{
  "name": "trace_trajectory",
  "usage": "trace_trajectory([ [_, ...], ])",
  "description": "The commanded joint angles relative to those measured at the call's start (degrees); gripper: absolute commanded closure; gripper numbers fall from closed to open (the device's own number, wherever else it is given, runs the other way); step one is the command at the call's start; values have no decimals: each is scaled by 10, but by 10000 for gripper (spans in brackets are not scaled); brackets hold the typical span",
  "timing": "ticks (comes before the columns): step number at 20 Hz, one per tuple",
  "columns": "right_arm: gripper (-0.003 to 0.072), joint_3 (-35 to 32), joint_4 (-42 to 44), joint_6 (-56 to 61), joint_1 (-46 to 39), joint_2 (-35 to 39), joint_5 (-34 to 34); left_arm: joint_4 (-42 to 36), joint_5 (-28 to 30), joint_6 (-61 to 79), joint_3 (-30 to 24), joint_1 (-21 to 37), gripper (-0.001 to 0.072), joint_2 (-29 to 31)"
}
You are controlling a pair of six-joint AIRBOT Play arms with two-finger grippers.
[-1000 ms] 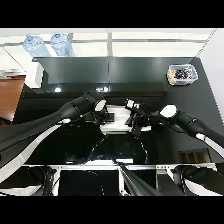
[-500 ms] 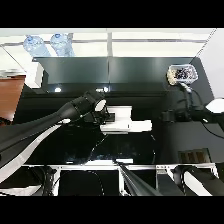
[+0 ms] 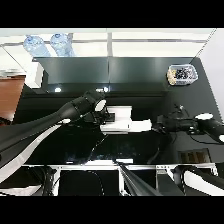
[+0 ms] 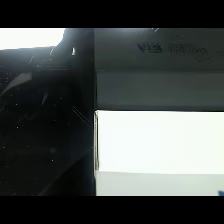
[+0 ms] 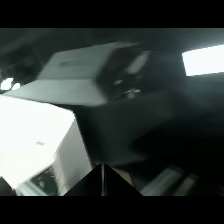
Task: Fold the box and place the chain.
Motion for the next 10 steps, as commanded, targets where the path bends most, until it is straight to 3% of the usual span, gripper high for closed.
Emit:
trace_trajectory([
  [1,671,29,66,-57,79,-44,1,0,0,0,0,0,686,0],
  [5,668,72,54,-59,111,-44,33,0,-1,0,0,0,686,0],
  [6,525,78,50,-59,114,-44,46,0,-1,0,0,0,686,0],
  [7,233,84,40,-58,118,-44,56,0,-1,0,0,0,686,0],
  [8,171,89,32,-49,121,-44,62,0,-1,0,0,0,686,0],
  [10,171,97,28,-36,132,-44,64,0,-1,0,0,0,686,0],
])
